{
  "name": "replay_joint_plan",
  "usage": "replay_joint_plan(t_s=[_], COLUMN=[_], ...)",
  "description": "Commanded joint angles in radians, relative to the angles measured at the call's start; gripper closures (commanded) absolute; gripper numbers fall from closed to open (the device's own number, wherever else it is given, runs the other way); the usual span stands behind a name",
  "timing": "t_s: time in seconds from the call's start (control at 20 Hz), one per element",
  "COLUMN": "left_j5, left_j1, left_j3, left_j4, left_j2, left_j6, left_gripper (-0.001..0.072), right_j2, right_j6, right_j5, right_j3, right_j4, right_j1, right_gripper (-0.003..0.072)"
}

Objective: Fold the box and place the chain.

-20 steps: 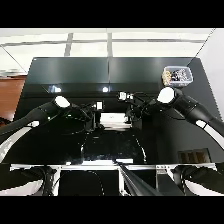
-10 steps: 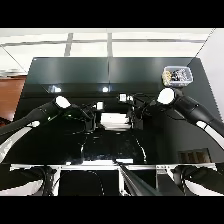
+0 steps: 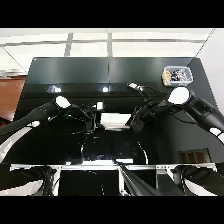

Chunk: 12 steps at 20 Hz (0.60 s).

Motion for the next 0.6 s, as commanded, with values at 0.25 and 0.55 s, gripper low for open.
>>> replay_joint_plan(t_s=[0.25, 0.55], left_j5=[0.0, 0.0], left_j1=[0.0, 0.0], left_j3=[0.0, 0.0], left_j4=[0.0, 0.0], left_j2=[0.0, 0.0], left_j6=[0.001, 0.001], left_gripper=[0.0361, 0.0361], right_j2=[-0.175, -0.215], right_j6=[0.163, 0.19], right_j5=[-0.207, -0.214], right_j3=[-0.051, -0.051], right_j4=[0.237, 0.182], right_j1=[-0.002, -0.002], right_gripper=[0.067, 0.067])
